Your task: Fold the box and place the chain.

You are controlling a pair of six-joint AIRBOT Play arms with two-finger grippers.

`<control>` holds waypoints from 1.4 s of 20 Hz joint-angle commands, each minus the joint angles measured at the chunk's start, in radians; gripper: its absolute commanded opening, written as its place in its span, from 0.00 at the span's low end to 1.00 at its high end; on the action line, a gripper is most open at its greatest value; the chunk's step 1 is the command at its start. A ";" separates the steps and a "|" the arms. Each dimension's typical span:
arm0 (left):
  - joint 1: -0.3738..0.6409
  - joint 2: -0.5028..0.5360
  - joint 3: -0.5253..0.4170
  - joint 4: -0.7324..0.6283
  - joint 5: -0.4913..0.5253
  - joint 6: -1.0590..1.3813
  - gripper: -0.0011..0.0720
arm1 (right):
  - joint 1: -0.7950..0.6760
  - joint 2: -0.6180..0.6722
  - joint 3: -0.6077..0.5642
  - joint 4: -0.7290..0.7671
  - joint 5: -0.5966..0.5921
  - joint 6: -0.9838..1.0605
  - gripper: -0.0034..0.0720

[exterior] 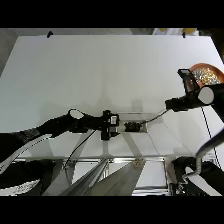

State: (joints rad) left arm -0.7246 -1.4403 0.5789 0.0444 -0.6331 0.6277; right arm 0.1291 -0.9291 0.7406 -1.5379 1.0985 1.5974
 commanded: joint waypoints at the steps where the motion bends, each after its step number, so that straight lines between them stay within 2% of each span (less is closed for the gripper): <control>1: 0.000 0.000 0.000 0.000 0.000 0.000 0.22 | 0.061 0.148 0.000 0.044 0.078 -0.010 0.08; 6: 0.000 0.000 0.000 0.000 0.000 0.000 0.22 | 0.186 0.285 0.000 0.181 0.119 -0.009 0.08; 15: 0.000 0.000 0.000 0.000 0.000 0.000 0.22 | 0.385 0.412 0.000 0.291 0.136 0.011 0.08; 22: 0.000 0.000 0.000 0.000 0.000 0.000 0.22 | 0.419 0.456 0.000 0.393 0.035 0.016 0.08; 28: 0.000 0.000 0.000 0.000 0.000 0.000 0.22 | 0.419 0.456 0.000 0.392 -0.002 -0.012 0.08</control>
